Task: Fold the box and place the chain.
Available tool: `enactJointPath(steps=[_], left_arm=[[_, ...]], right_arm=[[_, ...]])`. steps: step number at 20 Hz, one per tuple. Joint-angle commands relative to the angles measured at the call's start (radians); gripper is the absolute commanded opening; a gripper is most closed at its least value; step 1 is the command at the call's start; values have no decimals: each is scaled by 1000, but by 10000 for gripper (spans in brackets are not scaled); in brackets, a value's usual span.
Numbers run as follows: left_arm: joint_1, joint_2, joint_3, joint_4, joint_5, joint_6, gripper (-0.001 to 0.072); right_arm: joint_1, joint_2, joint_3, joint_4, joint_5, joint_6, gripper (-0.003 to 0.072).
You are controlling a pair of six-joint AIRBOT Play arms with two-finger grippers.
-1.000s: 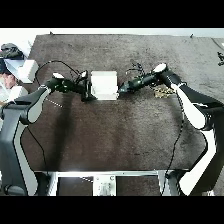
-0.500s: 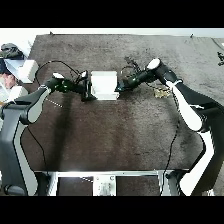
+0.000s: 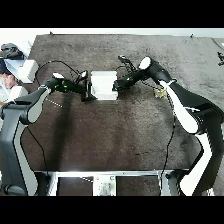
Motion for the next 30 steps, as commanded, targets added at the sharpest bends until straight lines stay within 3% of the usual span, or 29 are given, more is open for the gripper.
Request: enactJointPath(steps=[1, 9, 13, 20, 24, 25, 30], left_arm=[[1, 0, 0, 0, 0, 0, 226], [1, 0, 0, 0, 0, 0, 226], [1, 0, 0, 0, 0, 0, 226], [1, 0, 0, 0, 0, 0, 227], [1, 0, 0, 0, 0, 0, 226], [1, 0, 0, 0, 0, 0, 227], [1, 0, 0, 0, 0, 0, 226]], right_arm=[[30, -2, 12, -80, -15, 54, 454], [53, -3, 12, -177, -38, 181, 453], [93, -5, 18, -311, -26, 277, 442], [160, -74, 195, -528, 110, 480, 433], [164, -115, 229, -533, 152, 541, 416], [166, -116, 229, -534, 144, 544, 382], [175, -116, 227, -558, 77, 613, 382]])
